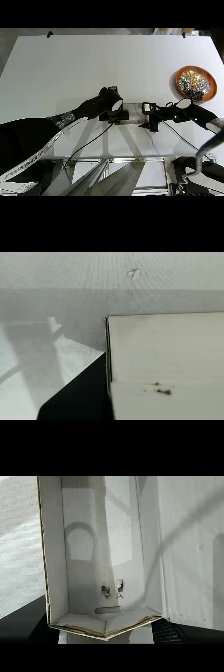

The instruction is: Fold the box and place the chain.

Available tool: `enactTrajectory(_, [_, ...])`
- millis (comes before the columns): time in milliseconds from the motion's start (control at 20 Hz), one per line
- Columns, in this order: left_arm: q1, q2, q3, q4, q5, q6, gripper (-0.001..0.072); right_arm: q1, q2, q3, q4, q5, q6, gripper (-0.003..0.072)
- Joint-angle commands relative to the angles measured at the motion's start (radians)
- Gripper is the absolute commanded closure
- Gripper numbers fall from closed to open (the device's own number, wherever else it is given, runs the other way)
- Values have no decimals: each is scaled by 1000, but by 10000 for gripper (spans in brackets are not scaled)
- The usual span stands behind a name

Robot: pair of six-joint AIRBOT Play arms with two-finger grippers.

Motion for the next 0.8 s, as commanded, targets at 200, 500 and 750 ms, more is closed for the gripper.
enactTrajectory(200, [45, 77, 1, -23, -24, 229, 366, 0, 0, 0, 0, 0, 0, 350])
enactTrajectory(500, [119, 235, -2, -49, -192, 706, 54, 0, 0, 0, 0, 0, 0, 350])
enactTrajectory(750, [236, 423, -148, -113, -219, 1267, 55, 0, 0, 0, 0, 0, 0, 350])
